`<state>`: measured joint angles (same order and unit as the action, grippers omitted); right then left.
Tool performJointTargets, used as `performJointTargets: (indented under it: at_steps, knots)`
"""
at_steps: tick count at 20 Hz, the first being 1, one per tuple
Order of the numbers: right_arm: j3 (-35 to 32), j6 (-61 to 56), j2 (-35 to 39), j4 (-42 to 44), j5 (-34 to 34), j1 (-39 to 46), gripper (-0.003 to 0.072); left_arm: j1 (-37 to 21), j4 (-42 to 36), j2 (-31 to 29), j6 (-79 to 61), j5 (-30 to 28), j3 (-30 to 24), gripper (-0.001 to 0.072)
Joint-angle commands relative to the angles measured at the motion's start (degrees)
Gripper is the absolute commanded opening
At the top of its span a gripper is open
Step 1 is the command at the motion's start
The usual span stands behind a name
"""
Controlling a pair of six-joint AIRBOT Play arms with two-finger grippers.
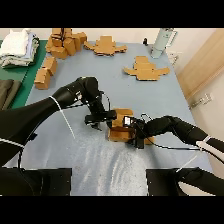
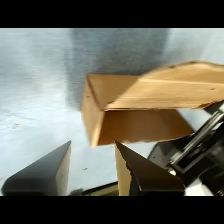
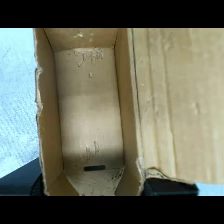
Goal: Fold the box.
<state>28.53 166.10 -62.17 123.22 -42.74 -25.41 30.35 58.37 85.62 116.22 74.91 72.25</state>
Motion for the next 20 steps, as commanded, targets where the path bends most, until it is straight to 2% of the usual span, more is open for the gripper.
performJointTargets:
  at_steps: [1,2,3,4,5,7,10,12,14,17,19,20]
  knots:
    - [0.0,0.0,0.0,0.0,0.0,0.0,0.0558,-4.0,-0.5,0.0,-8.7,5.4,0.1,0.0421]
    - [0.0,0.0,0.0,0.0,0.0,0.0,0.0558,-5.3,-0.5,0.0,-14.0,6.0,0.1,0.0418]
    - [0.0,0.0,0.0,0.0,0.0,0.0,0.0558,-6.4,-0.5,0.0,-20.1,6.9,0.1,0.0293]
    - [0.0,0.0,0.0,0.0,0.0,0.0,0.0558,-7.3,-0.4,0.0,-26.9,7.6,0.1,0.0065]
    - [0.0,0.0,0.0,0.0,0.0,0.0,0.0558,-8.1,0.0,0.0,-35.1,7.8,0.1,0.0013]
    - [0.0,0.0,0.0,0.0,0.0,0.0,0.0558,-8.2,0.2,0.0,-51.8,7.8,0.0,0.0012]
    - [0.0,0.0,0.0,0.0,0.0,0.0,0.0558,-4.7,0.7,-0.8,-64.7,4.9,-1.4,0.0010]
    - [0.0,0.0,0.0,0.0,0.0,0.0,0.0557,-1.0,5.2,-3.8,-69.5,-2.2,-5.8,0.0009]
    - [0.0,0.0,0.0,0.0,0.0,0.0,0.0558,1.9,12.9,-8.7,-73.4,-12.3,-12.5,0.0009]
    - [0.0,0.0,0.0,0.0,0.0,0.0,0.0558,-2.1,5.1,-16.0,-86.9,-24.6,-22.3,0.0011]
    - [0.0,0.0,0.0,0.0,0.0,0.0,0.0558,-5.1,-6.0,-17.6,-105.0,-28.5,-27.5,0.0021]
    - [0.0,0.0,0.0,0.0,0.0,0.0,0.0558,-6.1,-12.6,-17.3,-114.1,-28.5,-29.6,0.0358]
